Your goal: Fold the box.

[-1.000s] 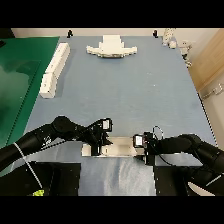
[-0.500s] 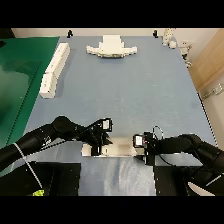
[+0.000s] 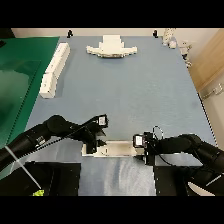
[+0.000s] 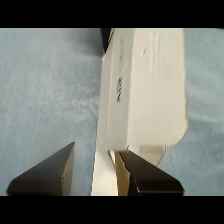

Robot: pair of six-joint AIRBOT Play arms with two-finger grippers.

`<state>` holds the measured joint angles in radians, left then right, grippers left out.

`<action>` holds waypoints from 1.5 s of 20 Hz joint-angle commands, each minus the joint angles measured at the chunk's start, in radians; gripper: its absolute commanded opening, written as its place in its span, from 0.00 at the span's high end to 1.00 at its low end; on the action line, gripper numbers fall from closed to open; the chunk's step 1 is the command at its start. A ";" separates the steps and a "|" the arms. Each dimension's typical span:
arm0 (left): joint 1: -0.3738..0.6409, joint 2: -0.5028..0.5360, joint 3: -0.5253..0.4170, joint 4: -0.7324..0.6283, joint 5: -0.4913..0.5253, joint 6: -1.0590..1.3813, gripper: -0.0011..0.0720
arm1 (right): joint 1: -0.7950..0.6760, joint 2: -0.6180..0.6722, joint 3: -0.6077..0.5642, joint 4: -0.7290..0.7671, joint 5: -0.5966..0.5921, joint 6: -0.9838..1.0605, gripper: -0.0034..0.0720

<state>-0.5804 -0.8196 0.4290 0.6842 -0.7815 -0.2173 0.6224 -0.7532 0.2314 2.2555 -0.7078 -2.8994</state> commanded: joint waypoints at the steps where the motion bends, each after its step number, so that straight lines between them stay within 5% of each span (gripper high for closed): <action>1: 0.072 0.142 0.024 0.298 -0.225 -0.442 0.47 | 0.001 0.000 0.000 0.000 0.000 0.000 0.24; 2: 0.083 0.185 0.028 0.303 -0.295 -0.538 0.48 | 0.001 0.000 0.000 0.000 0.000 0.000 0.24; 4: 0.073 0.229 0.025 0.203 -0.384 -0.677 0.81 | 0.001 0.000 0.000 0.000 0.000 0.000 0.24; 5: 0.060 0.230 0.023 0.106 -0.408 -0.694 0.85 | 0.001 0.000 0.000 0.000 0.000 0.000 0.24; 7: 0.010 0.212 0.020 -0.099 -0.353 -0.698 0.96 | 0.001 0.000 0.000 0.000 0.000 0.000 0.24; 10: -0.055 0.122 0.035 -0.217 -0.142 -0.698 0.96 | 0.001 0.000 0.000 0.000 0.000 0.000 0.24; 15: -0.026 -0.128 0.129 -0.214 0.040 -0.701 0.96 | 0.001 0.000 0.000 0.000 0.000 0.000 0.24; 22: -0.003 -0.364 0.145 -0.206 0.026 -0.761 0.96 | 0.001 0.000 0.000 0.000 0.000 0.000 0.24; 30: -0.003 -0.298 0.214 -0.179 -0.049 -0.650 0.96 | 0.001 0.000 0.000 0.000 0.000 0.000 0.24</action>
<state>-0.5842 -1.1553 0.6102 0.4839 -0.7895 -0.9260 0.6224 -0.7532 0.2314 2.2551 -0.7078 -2.8994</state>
